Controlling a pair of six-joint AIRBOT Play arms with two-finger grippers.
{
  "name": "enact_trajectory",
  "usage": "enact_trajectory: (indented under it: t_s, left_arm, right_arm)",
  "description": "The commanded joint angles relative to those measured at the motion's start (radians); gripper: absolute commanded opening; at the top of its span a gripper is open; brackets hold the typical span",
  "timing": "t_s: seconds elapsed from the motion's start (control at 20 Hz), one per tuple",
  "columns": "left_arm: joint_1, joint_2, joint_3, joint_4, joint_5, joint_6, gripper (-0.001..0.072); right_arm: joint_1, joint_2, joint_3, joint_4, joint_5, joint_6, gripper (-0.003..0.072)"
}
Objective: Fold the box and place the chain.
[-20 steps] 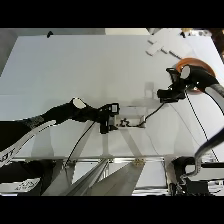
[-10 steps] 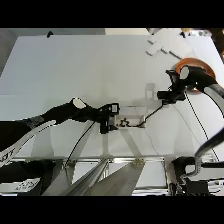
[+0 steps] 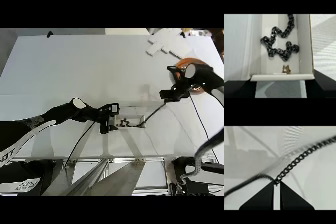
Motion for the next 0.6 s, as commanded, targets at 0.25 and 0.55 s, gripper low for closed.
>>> enact_trajectory:
  t_s: [0.25, 0.55]
  left_arm:
    - [0.000, 0.001, 0.000, 0.000, 0.000, 0.000, 0.0099]
    - [0.000, 0.001, 0.000, 0.000, 0.000, 0.000, 0.0099]
  right_arm:
    - [0.024, 0.453, -0.001, 0.179, 0.101, -0.135, 0.0016]
    - [0.235, 0.658, -0.001, 0.240, 0.111, -0.154, 0.0016]
